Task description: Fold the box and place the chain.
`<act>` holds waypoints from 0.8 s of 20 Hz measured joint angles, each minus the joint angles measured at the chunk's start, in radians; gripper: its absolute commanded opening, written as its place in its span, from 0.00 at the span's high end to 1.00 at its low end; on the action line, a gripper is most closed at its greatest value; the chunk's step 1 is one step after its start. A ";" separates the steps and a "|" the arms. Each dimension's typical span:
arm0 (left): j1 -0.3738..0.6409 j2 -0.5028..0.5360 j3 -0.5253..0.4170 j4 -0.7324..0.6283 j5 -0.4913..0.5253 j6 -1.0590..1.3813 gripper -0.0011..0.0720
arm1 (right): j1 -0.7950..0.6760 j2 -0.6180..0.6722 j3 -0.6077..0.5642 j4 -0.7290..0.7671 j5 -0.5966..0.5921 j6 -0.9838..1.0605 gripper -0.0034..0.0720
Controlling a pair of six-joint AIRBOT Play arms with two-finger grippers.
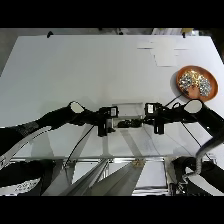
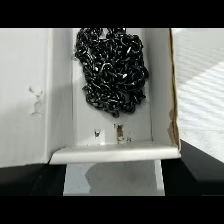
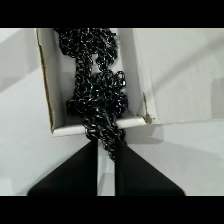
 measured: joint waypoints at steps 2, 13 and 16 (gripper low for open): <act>0.000 0.000 0.000 0.000 -0.001 0.002 0.70 | 0.000 0.000 0.000 -0.001 0.010 -0.002 0.93; 0.000 0.000 0.000 -0.001 -0.002 0.000 0.70 | 0.000 0.038 0.108 -0.256 0.075 0.318 0.93; 0.000 0.000 0.000 -0.001 -0.002 0.000 0.70 | 0.000 0.061 0.212 -0.269 0.158 0.414 0.93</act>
